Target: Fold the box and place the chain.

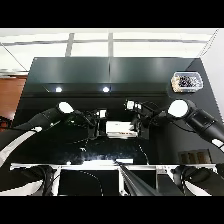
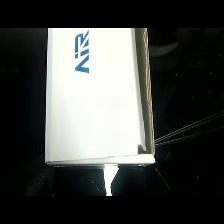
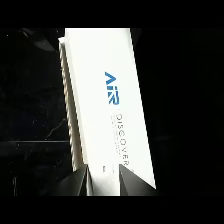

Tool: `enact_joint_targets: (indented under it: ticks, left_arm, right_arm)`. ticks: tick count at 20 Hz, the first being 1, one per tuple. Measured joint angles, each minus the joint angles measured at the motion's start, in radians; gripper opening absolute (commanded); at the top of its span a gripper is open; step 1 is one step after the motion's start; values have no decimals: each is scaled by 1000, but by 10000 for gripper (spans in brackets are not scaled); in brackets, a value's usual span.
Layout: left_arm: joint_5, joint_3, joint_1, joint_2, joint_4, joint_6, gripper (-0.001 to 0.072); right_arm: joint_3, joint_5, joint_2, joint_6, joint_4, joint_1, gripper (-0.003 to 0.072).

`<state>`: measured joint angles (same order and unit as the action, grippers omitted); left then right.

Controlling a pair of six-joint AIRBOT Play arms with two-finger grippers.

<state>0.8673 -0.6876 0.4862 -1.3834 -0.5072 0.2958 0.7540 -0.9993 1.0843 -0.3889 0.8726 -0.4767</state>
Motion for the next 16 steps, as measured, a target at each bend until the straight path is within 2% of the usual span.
enact_joint_targets:
  ticks: [16]
  left_arm:
    - [1, 0, 0, 0, 0, 1, 407]
  right_arm:
    - [-26, 18, 3, -24, -2, -24, 223]
